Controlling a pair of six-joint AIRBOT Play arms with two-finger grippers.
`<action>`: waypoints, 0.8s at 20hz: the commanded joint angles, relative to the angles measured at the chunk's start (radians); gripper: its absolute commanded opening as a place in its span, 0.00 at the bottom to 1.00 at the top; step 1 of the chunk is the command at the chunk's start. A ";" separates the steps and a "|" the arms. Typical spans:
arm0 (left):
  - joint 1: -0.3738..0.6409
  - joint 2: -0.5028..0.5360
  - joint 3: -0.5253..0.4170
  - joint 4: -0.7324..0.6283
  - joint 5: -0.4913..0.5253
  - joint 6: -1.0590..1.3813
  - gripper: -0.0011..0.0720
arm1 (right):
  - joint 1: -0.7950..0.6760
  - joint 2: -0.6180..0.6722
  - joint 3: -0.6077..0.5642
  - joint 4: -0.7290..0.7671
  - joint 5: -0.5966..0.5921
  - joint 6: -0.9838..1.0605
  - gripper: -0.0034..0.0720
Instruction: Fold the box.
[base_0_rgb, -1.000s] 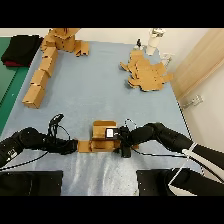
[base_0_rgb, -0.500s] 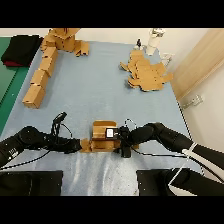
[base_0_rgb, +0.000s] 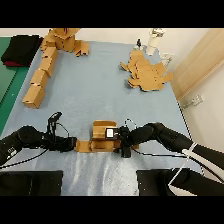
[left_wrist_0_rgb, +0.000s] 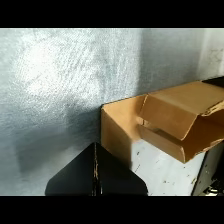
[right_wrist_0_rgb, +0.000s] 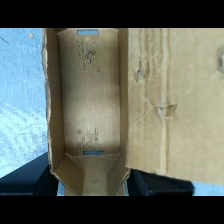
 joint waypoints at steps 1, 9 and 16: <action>0.006 -0.018 0.001 -0.069 0.007 0.074 0.03 | 0.000 0.000 0.000 0.000 0.000 0.000 0.73; -0.055 -0.098 0.001 -0.076 0.042 0.074 0.03 | 0.000 0.000 0.000 0.000 0.000 0.000 0.73; -0.054 -0.078 0.003 -0.036 0.018 0.047 0.03 | 0.000 0.000 0.000 0.000 0.000 0.000 0.73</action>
